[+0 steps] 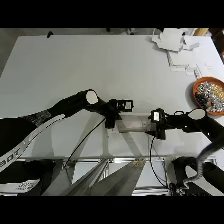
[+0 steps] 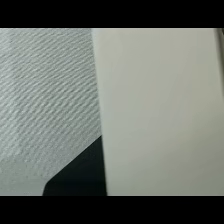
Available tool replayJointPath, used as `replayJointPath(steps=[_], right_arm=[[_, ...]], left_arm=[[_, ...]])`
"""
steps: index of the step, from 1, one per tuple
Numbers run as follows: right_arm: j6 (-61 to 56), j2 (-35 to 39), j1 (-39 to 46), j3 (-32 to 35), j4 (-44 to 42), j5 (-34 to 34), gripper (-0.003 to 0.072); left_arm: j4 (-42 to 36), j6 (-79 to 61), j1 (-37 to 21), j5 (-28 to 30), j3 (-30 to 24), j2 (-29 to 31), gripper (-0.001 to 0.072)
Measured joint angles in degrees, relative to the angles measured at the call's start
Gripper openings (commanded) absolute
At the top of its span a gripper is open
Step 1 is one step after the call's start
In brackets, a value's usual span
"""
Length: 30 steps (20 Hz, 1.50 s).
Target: Fold the box and place the chain.
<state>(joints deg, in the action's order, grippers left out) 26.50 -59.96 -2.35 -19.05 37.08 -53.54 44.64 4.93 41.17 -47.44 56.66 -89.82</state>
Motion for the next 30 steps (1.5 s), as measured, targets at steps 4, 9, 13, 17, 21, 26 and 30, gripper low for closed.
replayJointPath(steps=[4,9,13,17,21,26,30], right_arm=[[0.6,-2.1,0.0,0.0,-0.1,-0.5,0.0633],[1.0,-3.0,0.0,0.0,-0.5,0.5,0.0531],[1.0,-3.3,0.0,0.0,-0.5,0.7,0.0512],[1.1,-4.3,0.0,-0.1,-0.6,1.0,0.0437],[1.1,-4.7,0.0,-0.1,-0.5,1.0,0.0434],[1.0,-4.8,0.0,-0.1,-0.4,0.8,0.0435],[1.0,-4.8,0.0,-0.1,-0.3,0.5,0.0435]], left_arm=[[0.0,0.0,0.0,0.0,0.0,0.0,0.0010],[0.0,0.0,0.0,0.0,0.0,0.0,0.0010],[0.0,0.0,0.0,0.0,0.0,0.0,0.0010],[-0.1,0.0,0.0,0.0,0.0,0.0,0.0010],[-0.1,0.0,0.0,0.0,0.0,0.0,0.0010],[-0.1,0.0,0.0,0.0,0.0,0.0,0.0010],[-0.1,0.1,0.0,0.0,0.0,0.0,0.0010]])
